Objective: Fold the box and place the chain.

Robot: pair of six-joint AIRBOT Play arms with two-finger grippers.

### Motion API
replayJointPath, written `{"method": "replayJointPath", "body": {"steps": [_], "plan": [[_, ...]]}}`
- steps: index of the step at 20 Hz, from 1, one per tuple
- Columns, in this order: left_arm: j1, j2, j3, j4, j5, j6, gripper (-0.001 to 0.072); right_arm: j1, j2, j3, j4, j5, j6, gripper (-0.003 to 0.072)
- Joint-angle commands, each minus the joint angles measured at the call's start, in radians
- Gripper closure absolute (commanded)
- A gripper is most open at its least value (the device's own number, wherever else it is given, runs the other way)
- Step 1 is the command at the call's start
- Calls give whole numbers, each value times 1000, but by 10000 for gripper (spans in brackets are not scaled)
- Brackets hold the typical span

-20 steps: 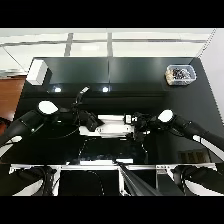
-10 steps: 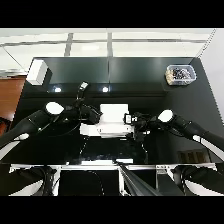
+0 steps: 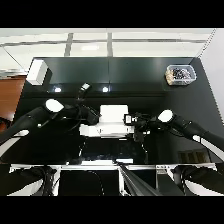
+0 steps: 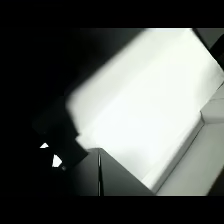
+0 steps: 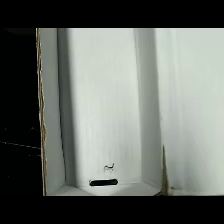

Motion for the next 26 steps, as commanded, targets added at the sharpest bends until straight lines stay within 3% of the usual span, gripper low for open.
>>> {"method": "replayJointPath", "body": {"steps": [1, 3, 6, 9, 10, 12, 14, 20, 24, 26], "plan": [[83, 149, 15, 57, -89, 4, 686, 0, 0, 0, 1, -1, 2, 557], [126, 219, 9, 65, -178, 97, 684, 0, 0, 0, 1, -1, 1, 557], [138, 240, -45, 56, -370, 325, 686, 0, 0, 0, 1, -1, 2, 557], [129, 240, -130, 96, -309, 595, 685, 0, 0, 0, 1, -1, 1, 557], [129, 238, -147, 101, -270, 673, 612, 0, 0, 0, 1, -1, 2, 557], [113, 234, -169, 103, -176, 776, -8, 0, 0, 0, 1, -1, 1, 557], [89, 212, -169, 102, -127, 776, 8, 0, 0, 0, 1, -1, 1, 557], [-8, 95, -146, 93, -104, 832, 33, 0, 0, 0, 1, -1, 2, 557], [-67, 45, -139, 93, -76, 833, 283, 0, 0, 0, 1, -1, 2, 557], [-72, 45, -139, 93, -77, 833, 488, 0, 0, 0, 1, -1, 2, 557]]}}
